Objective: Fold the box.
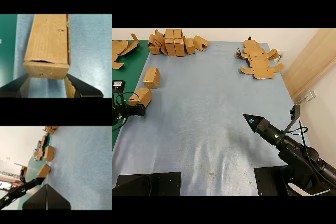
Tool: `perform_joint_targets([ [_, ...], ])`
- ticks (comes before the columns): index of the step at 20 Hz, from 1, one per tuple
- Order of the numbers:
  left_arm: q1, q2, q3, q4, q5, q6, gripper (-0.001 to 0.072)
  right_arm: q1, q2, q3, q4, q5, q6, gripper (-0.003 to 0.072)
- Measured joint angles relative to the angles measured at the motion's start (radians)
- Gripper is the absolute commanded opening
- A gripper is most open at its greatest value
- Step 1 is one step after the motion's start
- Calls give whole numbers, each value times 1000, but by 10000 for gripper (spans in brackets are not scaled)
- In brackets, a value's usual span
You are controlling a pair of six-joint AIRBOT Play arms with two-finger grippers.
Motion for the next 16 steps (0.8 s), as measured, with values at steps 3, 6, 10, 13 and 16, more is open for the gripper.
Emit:
perform_joint_targets([
  [3, -14, -63, 70, 0, -54, -8, 612, 0, 0, 0, 0, 0, 0, 6],
  [6, -37, -136, 137, 1, -101, -32, 612, 0, 0, 0, 1, 1, 0, 7],
  [10, -66, -222, 207, 2, -124, -53, 612, 0, 0, 0, 1, 2, 0, 7],
  [13, -76, -266, 254, 2, -119, -64, 612, -1, 0, 0, 1, 4, 0, 7],
  [16, -79, -303, 309, 2, -110, -73, 612, -16, 0, 0, 4, 4, 0, 7],
])
